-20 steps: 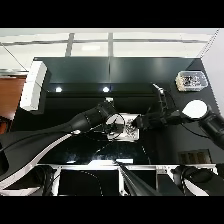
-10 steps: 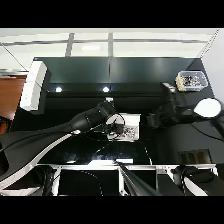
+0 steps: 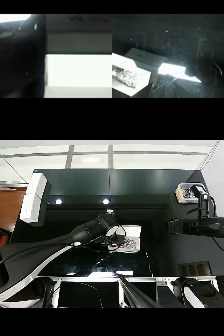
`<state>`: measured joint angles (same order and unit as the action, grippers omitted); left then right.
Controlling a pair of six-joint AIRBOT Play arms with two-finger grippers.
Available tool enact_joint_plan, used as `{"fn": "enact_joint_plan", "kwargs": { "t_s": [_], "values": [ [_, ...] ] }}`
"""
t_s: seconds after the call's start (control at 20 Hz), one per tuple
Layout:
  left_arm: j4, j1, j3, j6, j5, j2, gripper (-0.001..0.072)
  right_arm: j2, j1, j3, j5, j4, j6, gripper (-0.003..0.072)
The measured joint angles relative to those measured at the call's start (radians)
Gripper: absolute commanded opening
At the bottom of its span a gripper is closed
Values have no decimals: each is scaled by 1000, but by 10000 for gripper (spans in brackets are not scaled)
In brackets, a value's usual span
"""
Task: Fold the box and place the chain.
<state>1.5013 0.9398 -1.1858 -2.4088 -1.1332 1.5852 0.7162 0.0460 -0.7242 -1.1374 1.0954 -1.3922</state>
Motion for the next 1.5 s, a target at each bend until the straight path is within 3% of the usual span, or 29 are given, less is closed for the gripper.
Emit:
{"fn": "enact_joint_plan", "kwargs": {
  "t_s": [0.2,0.45,0.6,0.75,0.85,1.0,1.1,1.15,1.3,1.5],
  "values": [
    [13,0,-40,33,-53,-29,557,-5,-6,0,8,23,0,317],
    [57,-27,-40,186,-142,-159,557,-6,-8,0,9,35,0,316],
    [84,-106,47,269,-192,-279,557,-6,-8,0,-3,37,-3,316],
    [55,-255,228,311,-166,-435,557,-6,-8,0,-15,38,-16,317],
    [-91,-398,386,400,-29,-548,557,-6,-8,0,-19,39,-31,317],
    [-512,-587,589,801,138,-650,564,-6,-8,0,-23,40,-48,317],
    [-760,-665,671,1166,144,-658,716,-6,-8,0,-24,39,-58,317],
    [-844,-683,698,1335,114,-649,716,-6,-8,0,-24,40,-64,317],
    [-978,-687,741,1782,82,-599,716,-6,-8,0,-25,40,-81,317],
    [-989,-624,738,2242,129,-518,716,-6,-8,0,-28,40,-99,317]
  ]
}}
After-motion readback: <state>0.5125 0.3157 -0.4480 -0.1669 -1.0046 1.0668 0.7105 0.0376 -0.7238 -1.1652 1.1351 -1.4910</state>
